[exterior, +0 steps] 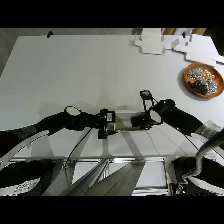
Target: Fold the box and place the chain.
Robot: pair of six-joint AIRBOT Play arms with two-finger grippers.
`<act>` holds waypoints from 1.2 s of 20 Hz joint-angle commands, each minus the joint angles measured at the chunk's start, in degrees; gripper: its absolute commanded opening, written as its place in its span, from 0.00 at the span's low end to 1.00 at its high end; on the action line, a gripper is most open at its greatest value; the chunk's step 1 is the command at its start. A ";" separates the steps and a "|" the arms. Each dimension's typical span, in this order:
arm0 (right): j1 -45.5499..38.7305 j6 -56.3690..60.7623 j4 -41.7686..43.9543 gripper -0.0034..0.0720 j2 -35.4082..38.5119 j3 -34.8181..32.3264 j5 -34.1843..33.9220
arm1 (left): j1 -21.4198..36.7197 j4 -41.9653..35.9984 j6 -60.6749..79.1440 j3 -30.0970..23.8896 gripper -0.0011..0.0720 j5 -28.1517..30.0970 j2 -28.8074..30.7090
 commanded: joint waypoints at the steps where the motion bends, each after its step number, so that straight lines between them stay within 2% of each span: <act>1: 0.26 -1.75 -0.13 0.17 -0.02 -0.02 0.07 | 0.00 -0.02 0.17 0.02 0.30 0.07 0.02; 2: 0.26 -3.54 -0.13 0.38 0.44 -0.02 0.35 | 0.02 -0.02 0.17 0.02 0.30 0.04 0.02; 3: 0.22 -5.46 -0.17 0.51 1.36 -0.02 1.05 | 0.00 -0.02 0.17 0.02 0.30 0.04 0.02; 6: 0.20 -12.87 -1.99 0.54 6.60 0.13 5.42 | 0.00 -0.02 0.17 0.02 0.30 0.04 0.02; 7: 0.20 -15.93 -2.56 0.61 8.76 0.52 7.76 | 0.00 -0.02 0.17 0.00 0.30 0.04 0.02; 8: 0.20 -19.02 -3.76 0.62 11.10 1.38 10.75 | 0.00 -0.02 0.17 0.02 0.30 0.04 0.02; 11: -3.15 -22.27 -6.45 0.62 14.97 8.70 18.45 | 0.00 -0.02 0.17 0.02 0.30 0.07 0.02; 14: -12.61 -28.57 -7.04 0.61 13.09 22.80 21.20 | 0.00 -0.02 0.17 0.02 0.30 0.04 0.02; 15: -16.85 -31.30 -7.26 0.56 11.61 27.65 21.05 | 0.00 -0.02 0.17 0.02 0.30 0.04 0.02; 18: -30.10 -34.73 -7.63 0.49 3.67 40.52 20.94 | 0.00 -0.02 0.17 0.02 0.30 0.04 0.02; 20: -37.86 -34.69 -7.15 0.49 -3.28 47.89 20.61 | 0.00 -0.02 0.17 0.02 0.30 0.04 0.02; 21: -41.18 -34.69 -7.15 0.48 -6.64 50.58 19.76 | 0.00 -0.02 0.17 0.02 0.30 0.04 0.02; 22: -44.00 -34.73 -7.19 0.40 -9.25 51.91 18.62 | 0.00 -0.02 0.17 0.02 0.30 0.04 0.02; 24: -49.31 -34.86 -7.23 0.35 -13.53 52.11 16.00 | 0.00 -0.02 0.17 0.02 0.30 0.04 0.02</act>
